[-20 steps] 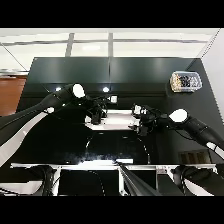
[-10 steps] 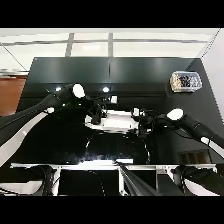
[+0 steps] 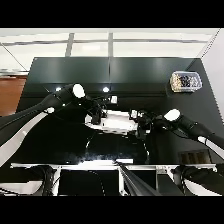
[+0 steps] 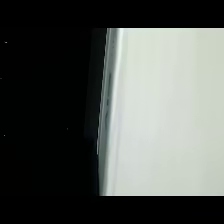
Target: Fold the box and place the chain.
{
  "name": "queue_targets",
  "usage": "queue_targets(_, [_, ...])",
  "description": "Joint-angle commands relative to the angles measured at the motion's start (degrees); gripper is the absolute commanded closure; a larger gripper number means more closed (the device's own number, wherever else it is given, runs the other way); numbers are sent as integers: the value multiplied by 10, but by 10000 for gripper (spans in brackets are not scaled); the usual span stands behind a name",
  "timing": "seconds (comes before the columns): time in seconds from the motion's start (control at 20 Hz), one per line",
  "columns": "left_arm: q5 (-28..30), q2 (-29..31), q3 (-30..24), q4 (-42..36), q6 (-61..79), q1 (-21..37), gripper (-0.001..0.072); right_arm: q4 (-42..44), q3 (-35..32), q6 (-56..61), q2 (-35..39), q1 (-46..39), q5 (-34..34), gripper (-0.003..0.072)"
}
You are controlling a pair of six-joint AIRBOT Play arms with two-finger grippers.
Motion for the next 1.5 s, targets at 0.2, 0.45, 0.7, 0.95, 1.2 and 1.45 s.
queue_targets(0.2, [0, 0, 0, -13, 0, 0, 684, -33, 7, 43, -9, 12, -24, 49])
queue_targets(0.45, [0, 0, 0, -13, 0, 0, 684, -53, 15, 67, -17, 17, -24, 49])
queue_targets(0.7, [0, 0, 0, -13, 0, 0, 684, -53, 15, 67, -17, 17, -24, 188])
queue_targets(0.95, [-5, 5, 1, -9, 0, 0, 397, -53, 15, 66, -17, 17, -24, 195])
queue_targets(1.2, [-37, 55, 8, 90, -66, 0, 220, -57, 15, 65, -17, 17, -19, 433])
queue_targets(1.45, [-148, 128, 7, 174, -197, 1, 305, -67, 15, 37, -17, 17, 18, 433])
